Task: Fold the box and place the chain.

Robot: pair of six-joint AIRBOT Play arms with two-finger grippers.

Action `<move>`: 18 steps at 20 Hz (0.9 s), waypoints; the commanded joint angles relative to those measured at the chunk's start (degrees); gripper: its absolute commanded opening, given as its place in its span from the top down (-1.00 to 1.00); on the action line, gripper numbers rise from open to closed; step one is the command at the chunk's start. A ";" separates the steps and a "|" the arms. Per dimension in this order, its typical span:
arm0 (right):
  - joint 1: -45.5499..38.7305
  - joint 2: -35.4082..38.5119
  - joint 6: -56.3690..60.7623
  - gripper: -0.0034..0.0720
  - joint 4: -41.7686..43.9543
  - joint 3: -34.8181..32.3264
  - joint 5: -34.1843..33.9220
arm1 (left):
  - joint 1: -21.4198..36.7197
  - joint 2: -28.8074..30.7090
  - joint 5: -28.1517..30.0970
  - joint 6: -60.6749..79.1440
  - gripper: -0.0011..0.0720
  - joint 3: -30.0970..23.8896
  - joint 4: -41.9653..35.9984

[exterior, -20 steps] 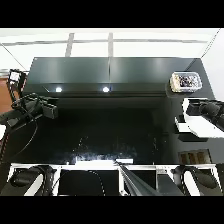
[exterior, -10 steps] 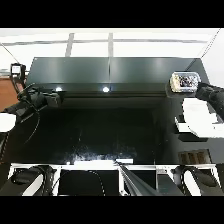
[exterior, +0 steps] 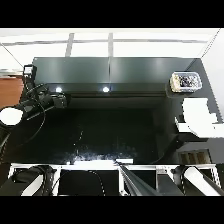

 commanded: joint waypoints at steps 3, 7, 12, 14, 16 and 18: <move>-13.11 -13.07 -7.52 -1.00 -7.28 8.24 18.60 | -0.04 -0.13 -1.25 0.00 -0.97 0.04 -0.20; -12.57 -18.51 -21.49 -0.99 -6.32 8.55 24.09 | -0.04 -0.13 -1.38 -0.02 -0.97 0.04 -0.20; -12.57 -26.12 -21.64 -0.40 -4.02 19.15 32.28 | -0.04 -0.13 -1.49 0.00 -0.97 0.04 -0.20; -12.48 -30.82 -21.35 -0.39 -1.07 24.46 39.87 | -0.04 -0.13 -2.29 0.00 -0.97 0.04 -0.20; -11.91 -33.46 -20.06 -0.38 -1.09 26.12 43.23 | -0.04 -0.13 -3.06 0.00 -0.97 0.04 -0.17; -11.13 -34.91 -18.38 -0.35 -3.17 26.12 43.28 | -0.04 -0.13 -3.10 0.02 -0.97 0.04 -0.17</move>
